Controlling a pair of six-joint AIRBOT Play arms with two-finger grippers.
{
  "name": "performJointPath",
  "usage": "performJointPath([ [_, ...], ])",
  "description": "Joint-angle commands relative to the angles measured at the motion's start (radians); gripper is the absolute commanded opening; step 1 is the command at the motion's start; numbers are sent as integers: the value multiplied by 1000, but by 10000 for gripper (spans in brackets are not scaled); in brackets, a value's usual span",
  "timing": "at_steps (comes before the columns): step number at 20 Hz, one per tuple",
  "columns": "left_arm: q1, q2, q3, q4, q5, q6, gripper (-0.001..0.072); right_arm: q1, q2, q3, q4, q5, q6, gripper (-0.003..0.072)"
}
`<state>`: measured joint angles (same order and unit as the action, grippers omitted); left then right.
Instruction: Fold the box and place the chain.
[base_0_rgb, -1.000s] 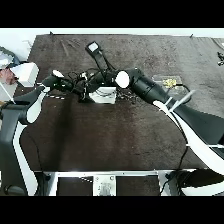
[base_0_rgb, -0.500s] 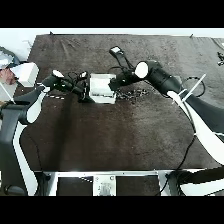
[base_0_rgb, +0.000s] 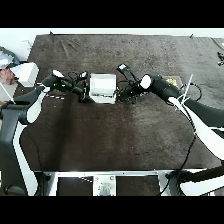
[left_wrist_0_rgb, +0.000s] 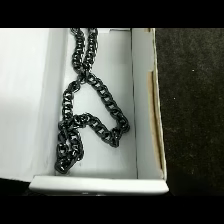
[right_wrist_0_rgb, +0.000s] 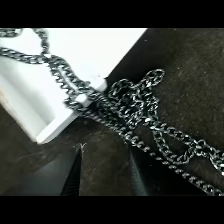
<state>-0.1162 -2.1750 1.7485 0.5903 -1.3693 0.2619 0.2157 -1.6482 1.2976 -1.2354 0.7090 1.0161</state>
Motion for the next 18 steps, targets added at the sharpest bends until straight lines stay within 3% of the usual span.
performJointPath([
  [1,0,1,1,0,0,0,370,14,-28,-14,10,-98,-43,343],
  [5,0,1,1,0,0,0,370,42,-67,-14,5,-136,-56,344],
  [8,0,1,1,0,0,0,370,42,-69,-14,6,-240,-55,342],
  [9,0,1,1,0,0,0,370,42,-69,-14,6,-254,-55,312],
  [12,0,0,1,0,0,0,370,42,-68,-14,5,-245,-56,27],
  [18,0,0,1,0,0,0,370,41,23,-14,0,-133,-66,-20],
])
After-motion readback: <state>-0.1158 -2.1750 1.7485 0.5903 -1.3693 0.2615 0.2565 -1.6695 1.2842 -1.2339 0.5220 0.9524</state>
